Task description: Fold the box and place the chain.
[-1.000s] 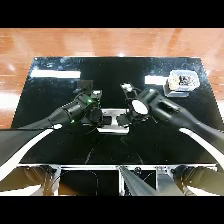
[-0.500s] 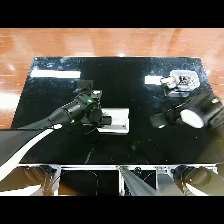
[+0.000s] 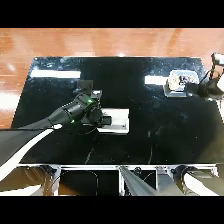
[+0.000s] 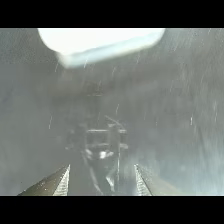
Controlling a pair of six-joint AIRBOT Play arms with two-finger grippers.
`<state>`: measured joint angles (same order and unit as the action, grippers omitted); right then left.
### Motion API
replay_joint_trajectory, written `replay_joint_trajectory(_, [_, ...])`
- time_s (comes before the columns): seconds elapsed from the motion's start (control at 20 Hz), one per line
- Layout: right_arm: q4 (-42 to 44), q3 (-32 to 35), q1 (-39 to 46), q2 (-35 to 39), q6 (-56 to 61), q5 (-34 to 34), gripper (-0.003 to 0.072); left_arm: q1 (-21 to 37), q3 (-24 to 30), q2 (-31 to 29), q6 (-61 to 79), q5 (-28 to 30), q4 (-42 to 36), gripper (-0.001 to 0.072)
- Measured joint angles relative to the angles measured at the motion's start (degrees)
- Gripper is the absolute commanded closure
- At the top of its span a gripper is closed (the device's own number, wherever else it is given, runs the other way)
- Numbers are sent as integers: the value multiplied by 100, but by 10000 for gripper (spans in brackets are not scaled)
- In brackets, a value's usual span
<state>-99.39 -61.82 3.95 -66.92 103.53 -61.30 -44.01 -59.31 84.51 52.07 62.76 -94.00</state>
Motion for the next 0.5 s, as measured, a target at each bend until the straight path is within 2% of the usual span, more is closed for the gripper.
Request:
replay_joint_trajectory(0.2, [387,-1252,393,-1478,-249,295,179,2,-70,9,-20,42,35,691])
replay_joint_trajectory(0.45, [1117,-2715,511,-3032,-328,243,180,4,-103,7,-24,63,57,691])
replay_joint_trajectory(0.5, [1252,-2903,518,-3248,-326,214,201,4,-107,7,-24,50,63,691])
